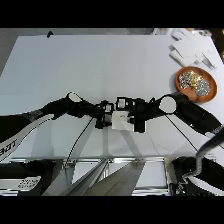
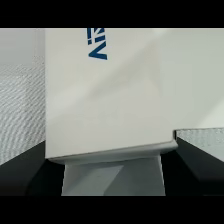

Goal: Fold the box and place the chain.

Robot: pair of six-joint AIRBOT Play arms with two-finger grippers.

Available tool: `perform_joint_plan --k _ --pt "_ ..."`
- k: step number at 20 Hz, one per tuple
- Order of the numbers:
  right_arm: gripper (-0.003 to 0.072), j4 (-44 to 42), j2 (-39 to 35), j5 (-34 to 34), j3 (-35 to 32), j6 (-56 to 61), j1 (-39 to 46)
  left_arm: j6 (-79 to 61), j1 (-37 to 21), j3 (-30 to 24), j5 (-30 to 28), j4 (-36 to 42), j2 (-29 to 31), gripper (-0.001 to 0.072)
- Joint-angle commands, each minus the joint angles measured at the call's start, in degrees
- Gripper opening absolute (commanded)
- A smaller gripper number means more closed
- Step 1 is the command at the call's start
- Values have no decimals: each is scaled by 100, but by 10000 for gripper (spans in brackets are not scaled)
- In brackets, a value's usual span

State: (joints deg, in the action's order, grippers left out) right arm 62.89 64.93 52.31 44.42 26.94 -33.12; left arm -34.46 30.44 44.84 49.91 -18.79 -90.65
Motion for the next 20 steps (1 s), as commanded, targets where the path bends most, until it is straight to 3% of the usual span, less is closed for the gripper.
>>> perform_joint_plan --k 1,5,7,11,20 --pt "173 35 -7 -103 -4 -7 -2 -2 2 4 4 -7 2 195" --pt "185 -50 -127 136 -4 -9 -4 -2 2 4 4 -7 2 195" --pt "250 -181 -177 442 -4 -13 -155 -2 2 4 4 -7 2 195" --pt "298 79 -103 273 -11 -26 -328 -2 2 2 4 -7 2 195" --pt "267 378 -98 -157 -11 20 -317 -2 2 4 4 -7 2 195"
